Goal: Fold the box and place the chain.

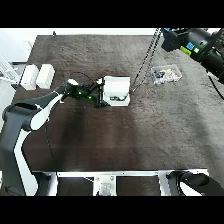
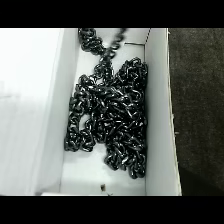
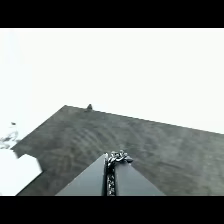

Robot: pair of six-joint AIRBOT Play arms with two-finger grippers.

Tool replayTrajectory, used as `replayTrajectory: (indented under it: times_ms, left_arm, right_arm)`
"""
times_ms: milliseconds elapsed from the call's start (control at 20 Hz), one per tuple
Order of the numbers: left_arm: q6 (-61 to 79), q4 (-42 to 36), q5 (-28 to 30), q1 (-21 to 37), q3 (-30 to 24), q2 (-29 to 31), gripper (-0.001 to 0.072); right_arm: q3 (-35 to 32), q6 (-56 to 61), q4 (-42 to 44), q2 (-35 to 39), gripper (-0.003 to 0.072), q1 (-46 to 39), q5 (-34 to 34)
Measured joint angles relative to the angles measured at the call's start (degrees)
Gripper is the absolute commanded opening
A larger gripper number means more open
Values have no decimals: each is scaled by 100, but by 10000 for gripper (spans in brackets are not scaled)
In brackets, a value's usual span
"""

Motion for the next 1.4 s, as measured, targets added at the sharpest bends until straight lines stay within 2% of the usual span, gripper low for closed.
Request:
replayTrajectory:
  times_ms: [550, 850, 900, 950, 1000, 1200, 1400]
  left_arm:
    - [0, 0, 0, 0, 0, 0, 342]
    - [0, 0, 0, 0, 0, 0, 342]
    - [0, 0, 0, 0, 0, 0, 342]
    - [0, 0, 0, 0, 0, 0, 342]
    - [0, 0, 0, 0, 0, 0, 342]
    - [-2, 0, 0, 0, 0, 0, 342]
    - [-2, 2, 0, 0, 0, 0, 342]
  right_arm:
    - [-24, 107, -22, -710, 1, 592, -31]
    - [-107, 129, 116, -1593, 2, 739, -39]
    - [-186, 129, 131, -1777, 21, 765, -35]
    - [-282, 131, 133, -1945, 278, 785, -24]
    - [-391, 129, 133, -2100, 574, 791, 4]
    - [-595, 94, 66, -2277, 580, 782, 144]
    - [-566, 11, -577, -1897, 580, 551, 208]
